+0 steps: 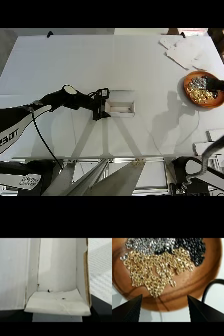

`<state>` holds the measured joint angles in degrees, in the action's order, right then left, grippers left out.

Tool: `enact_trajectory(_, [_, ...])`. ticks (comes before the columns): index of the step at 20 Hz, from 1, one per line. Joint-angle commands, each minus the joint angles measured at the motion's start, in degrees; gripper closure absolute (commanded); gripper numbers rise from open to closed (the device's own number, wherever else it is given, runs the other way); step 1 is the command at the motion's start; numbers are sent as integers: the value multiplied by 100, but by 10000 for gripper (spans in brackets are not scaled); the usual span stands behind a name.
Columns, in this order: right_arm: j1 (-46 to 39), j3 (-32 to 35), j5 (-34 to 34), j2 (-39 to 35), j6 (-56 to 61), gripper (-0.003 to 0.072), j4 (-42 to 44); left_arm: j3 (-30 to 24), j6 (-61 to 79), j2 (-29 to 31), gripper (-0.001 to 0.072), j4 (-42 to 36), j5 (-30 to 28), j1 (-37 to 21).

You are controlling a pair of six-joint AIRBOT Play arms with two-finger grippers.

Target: Fold the box and place the chain.

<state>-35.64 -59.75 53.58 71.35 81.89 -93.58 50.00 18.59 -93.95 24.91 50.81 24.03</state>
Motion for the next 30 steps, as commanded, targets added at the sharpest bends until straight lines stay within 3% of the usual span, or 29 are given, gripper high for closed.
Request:
enact_trajectory(1, [83, -7, -691, 697, -133, 88, 234, 2, 2, -2, 372, 0, 0, 0])
enact_trajectory(9, [533, -7, -909, 1893, 409, 99, 205, 2, 2, -2, 372, 0, 0, 0])
enact_trajectory(11, [533, -7, -922, 1926, 533, 150, 116, 2, 2, -2, 372, 0, 0, 0])
enact_trajectory(14, [533, -7, -804, 1926, 529, 407, 76, 2, 2, -2, 372, 0, -2, 0])
enact_trajectory(16, [533, -7, -647, 1923, 507, 676, 74, 2, 2, -2, 372, 0, 0, 0])
enact_trajectory(21, [533, -7, -474, 1576, 450, 672, 59, 2, 2, -2, 372, 0, 0, 0])
enact_trajectory(30, [533, -4, 208, -162, -750, 675, 90, 2, 0, -2, 372, 0, 0, 0])
